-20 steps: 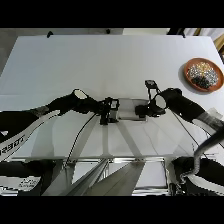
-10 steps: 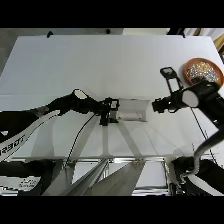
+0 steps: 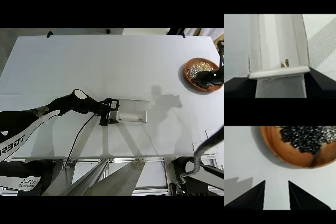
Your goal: Fold the box and place the chain.
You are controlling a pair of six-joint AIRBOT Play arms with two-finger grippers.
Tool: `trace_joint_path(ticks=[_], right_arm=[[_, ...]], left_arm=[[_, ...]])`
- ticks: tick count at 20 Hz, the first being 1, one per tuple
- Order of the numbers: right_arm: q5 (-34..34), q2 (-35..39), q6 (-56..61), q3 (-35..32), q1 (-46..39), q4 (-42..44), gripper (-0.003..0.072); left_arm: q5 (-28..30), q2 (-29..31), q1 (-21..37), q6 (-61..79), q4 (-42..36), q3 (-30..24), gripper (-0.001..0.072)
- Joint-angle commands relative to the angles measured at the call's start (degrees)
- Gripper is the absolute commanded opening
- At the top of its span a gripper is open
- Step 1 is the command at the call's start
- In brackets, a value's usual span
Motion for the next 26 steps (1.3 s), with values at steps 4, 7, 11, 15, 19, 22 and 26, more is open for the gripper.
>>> trace_joint_path(ticks=[4,7,11,15,19,22,26], right_arm=[[-2.71,-20.17,-2.73,14.88,-8.20,0.17,0.0286],[-5.64,-24.55,-4.33,18.62,-7.98,5.90,0.0285],[-7.39,-26.60,-5.77,18.86,-7.98,10.73,0.0282],[-6.43,-28.09,-5.77,18.86,-8.02,10.78,0.0267],[-5.25,-28.79,-5.77,18.86,-8.02,10.82,0.0231],[-4.68,-29.11,-5.79,18.86,-8.02,10.82,0.0205],[-4.52,-29.38,-6.78,18.86,-8.02,11.26,0.0012]], left_arm=[[0.02,0.02,0.02,0.02,0.02,0.07,0.0140],[0.02,0.02,0.02,0.00,0.02,0.07,0.0140],[0.02,0.02,0.02,0.00,0.00,0.07,0.0140],[0.00,0.02,0.02,0.00,0.00,0.07,0.0140],[0.02,0.02,0.02,0.00,0.02,0.07,0.0140],[0.02,0.02,0.02,0.00,0.02,0.07,0.0140],[0.02,0.02,0.02,0.00,0.02,0.07,0.0140]])
